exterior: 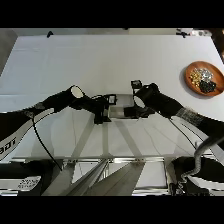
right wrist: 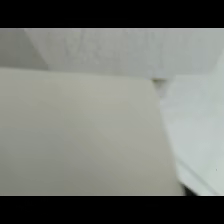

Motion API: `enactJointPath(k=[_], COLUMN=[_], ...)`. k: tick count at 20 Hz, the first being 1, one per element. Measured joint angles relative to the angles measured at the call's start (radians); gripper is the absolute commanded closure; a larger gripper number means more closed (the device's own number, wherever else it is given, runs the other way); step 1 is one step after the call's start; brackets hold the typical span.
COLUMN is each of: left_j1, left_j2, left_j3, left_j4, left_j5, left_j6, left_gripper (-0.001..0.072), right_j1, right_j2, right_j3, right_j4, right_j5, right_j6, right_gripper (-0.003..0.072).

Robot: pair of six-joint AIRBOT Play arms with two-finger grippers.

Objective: Fold the box and place the chain.

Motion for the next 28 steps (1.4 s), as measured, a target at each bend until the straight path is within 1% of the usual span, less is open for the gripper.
enactJointPath(k=[1,7,8,10,11,14,19,20,21,22,25,28], left_j1=[0.0,-0.001,-0.001,-0.001,-0.001,-0.001,-0.001,-0.001,-0.001,-0.001,-0.001,-0.001], left_j2=[0.0,-0.001,-0.001,-0.001,-0.001,-0.001,-0.001,-0.001,-0.001,-0.001,-0.001,-0.001], left_j3=[0.0,0.0,0.0,0.0,0.0,0.0,0.0,0.0,0.0,0.0,0.0,0.0], left_j4=[0.0,-0.002,-0.002,0.001,0.002,0.003,0.003,0.003,0.002,0.002,0.002,0.002], left_j5=[0.0,0.001,0.0,0.0,-0.001,-0.002,-0.002,-0.002,-0.002,-0.002,-0.002,-0.001], left_j6=[0.0,-0.002,-0.001,0.002,0.002,0.004,0.002,0.001,0.001,0.001,0.001,0.0], left_gripper=[0.0295,0.0295,0.0295,0.0295,0.0295,0.0295,0.0295,0.0295,0.0295,0.0295,0.0295,0.0295], right_j1=[0.0,0.0,0.0,0.0,0.0,-0.001,-0.001,0.0,0.0,0.0,0.0,-0.011], right_j2=[0.001,0.002,0.002,0.002,0.002,0.002,0.019,0.027,0.04,0.053,0.111,0.203], right_j3=[0.0,0.001,0.001,0.0,0.0,0.0,0.0,0.0,0.0,0.0,0.0,0.0], right_j4=[-0.007,-0.041,-0.043,-0.056,-0.062,-0.063,-0.058,-0.057,-0.057,-0.057,-0.056,-0.07], right_j5=[0.01,0.025,0.025,0.035,0.038,0.035,0.034,0.034,0.036,0.036,0.04,0.049], right_j6=[0.001,0.008,0.009,0.006,0.006,0.006,-0.023,-0.039,-0.055,-0.074,-0.145,-0.238], right_gripper=[0.0677,0.0668,0.06,0.0417,0.0365,0.0342,0.0338,0.0308,0.0248,0.0239,0.024,0.0242])
